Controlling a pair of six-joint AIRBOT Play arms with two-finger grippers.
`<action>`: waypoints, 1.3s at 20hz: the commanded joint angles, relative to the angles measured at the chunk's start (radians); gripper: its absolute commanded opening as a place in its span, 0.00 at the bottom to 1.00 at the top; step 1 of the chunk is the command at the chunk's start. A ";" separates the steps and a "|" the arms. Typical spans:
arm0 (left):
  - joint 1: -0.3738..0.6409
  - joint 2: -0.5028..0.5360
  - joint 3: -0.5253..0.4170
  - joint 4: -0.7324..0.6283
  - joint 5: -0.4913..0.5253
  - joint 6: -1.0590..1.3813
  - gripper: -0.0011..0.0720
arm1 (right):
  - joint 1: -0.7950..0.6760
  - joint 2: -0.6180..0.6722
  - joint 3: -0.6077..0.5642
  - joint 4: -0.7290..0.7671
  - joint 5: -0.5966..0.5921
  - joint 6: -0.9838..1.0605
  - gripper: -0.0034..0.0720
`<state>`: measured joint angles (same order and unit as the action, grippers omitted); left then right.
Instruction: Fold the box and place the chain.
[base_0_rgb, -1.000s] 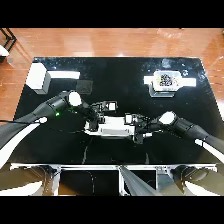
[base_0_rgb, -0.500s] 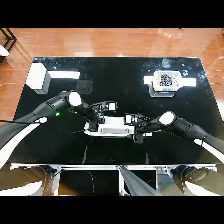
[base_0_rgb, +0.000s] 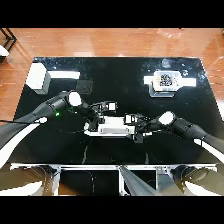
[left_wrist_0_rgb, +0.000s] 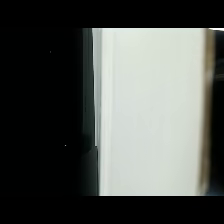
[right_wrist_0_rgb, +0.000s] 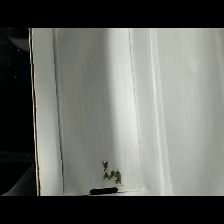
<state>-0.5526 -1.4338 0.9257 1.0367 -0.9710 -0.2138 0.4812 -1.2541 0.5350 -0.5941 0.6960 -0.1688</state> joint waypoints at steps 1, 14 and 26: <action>0.000 0.000 0.000 0.000 0.002 0.000 0.04 | 0.001 -0.002 0.000 -0.002 -0.002 0.003 0.79; 0.000 0.000 0.000 0.000 0.000 0.000 0.04 | 0.001 -0.002 0.000 -0.002 -0.004 0.006 0.79; 0.000 0.000 0.000 0.000 -0.001 0.000 0.04 | -0.015 -0.002 0.000 -0.002 -0.001 0.019 0.79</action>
<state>-0.5526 -1.4338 0.9257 1.0367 -0.9714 -0.2138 0.4755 -1.2560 0.5362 -0.5968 0.6941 -0.1593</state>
